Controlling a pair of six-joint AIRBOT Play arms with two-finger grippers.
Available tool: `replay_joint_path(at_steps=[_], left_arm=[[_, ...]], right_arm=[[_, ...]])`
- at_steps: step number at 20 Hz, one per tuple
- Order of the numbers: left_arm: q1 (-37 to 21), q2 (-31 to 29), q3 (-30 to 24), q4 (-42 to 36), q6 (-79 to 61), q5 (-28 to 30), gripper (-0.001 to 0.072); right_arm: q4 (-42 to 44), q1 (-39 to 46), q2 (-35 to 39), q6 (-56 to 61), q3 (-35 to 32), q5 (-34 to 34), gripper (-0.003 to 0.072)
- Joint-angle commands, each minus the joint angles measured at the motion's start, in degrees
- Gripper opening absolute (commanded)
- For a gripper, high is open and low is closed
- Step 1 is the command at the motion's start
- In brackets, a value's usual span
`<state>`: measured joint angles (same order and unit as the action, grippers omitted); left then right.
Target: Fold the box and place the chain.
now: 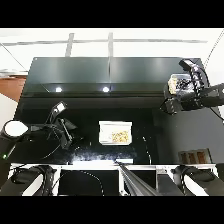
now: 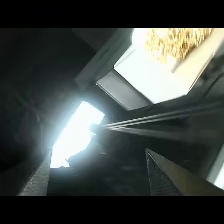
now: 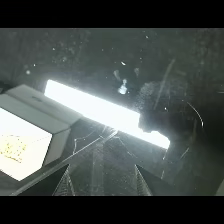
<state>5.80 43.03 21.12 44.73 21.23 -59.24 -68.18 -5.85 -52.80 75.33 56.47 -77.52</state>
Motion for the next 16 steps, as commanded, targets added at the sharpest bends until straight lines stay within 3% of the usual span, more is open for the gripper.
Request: replay_joint_path(at_steps=[1,8,11,14,16], left_arm=[[0.7,3.1,-0.3,-2.7,-16.4,0.6,0.0698],[9.2,8.6,-0.3,-3.4,-21.1,4.7,0.0696],[9.6,10.2,0.3,-3.5,-21.3,5.8,0.0696],[11.6,14.0,0.3,-11.0,-27.1,5.7,0.0696],[13.4,15.9,0.7,-11.1,-29.0,5.8,0.0696]], right_arm=[[0.0,0.0,0.0,2.4,0.0,0.2,0.0482],[0.3,0.0,0.0,3.3,0.0,0.2,0.0482],[0.4,0.0,0.0,3.3,0.0,0.2,0.0482],[0.4,0.0,0.0,3.3,0.0,0.5,0.0482],[0.4,0.0,0.0,3.4,0.0,0.4,0.0482]])
